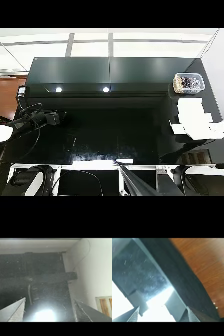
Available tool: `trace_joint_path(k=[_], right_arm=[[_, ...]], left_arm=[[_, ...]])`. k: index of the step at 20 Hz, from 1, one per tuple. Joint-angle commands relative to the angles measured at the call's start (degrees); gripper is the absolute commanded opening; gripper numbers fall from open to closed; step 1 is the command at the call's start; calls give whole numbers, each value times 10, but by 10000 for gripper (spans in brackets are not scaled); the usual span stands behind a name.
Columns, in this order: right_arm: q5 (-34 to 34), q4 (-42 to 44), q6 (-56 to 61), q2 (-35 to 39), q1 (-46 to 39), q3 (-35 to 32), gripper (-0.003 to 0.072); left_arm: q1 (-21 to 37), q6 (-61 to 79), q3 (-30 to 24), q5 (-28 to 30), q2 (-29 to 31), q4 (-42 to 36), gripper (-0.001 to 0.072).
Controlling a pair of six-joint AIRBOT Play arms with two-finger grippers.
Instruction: Fold the box and place the chain.
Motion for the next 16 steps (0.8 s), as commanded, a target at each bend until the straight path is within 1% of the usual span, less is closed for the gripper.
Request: trace_joint_path(k=[1,3,5,8,9,12,13,16], right_arm=[[46,-19,-89,-24,7,2,720],[44,-29,-81,-25,8,-5,611],[58,-31,-80,-25,8,-10,560],[67,-42,-82,-25,8,-32,553],[61,-39,-92,-25,8,-34,449],[56,-34,-94,-22,8,-34,436],[57,-36,-94,-22,8,-34,322],[69,-31,-112,-21,8,-34,53]], left_arm=[[0,0,1,0,0,0,709],[0,2,1,1,0,9,709],[0,2,1,2,0,9,709],[0,2,1,1,0,9,709],[0,2,1,1,0,9,710],[0,2,1,1,0,9,709],[0,2,1,1,0,9,710],[0,2,1,1,0,9,710]])
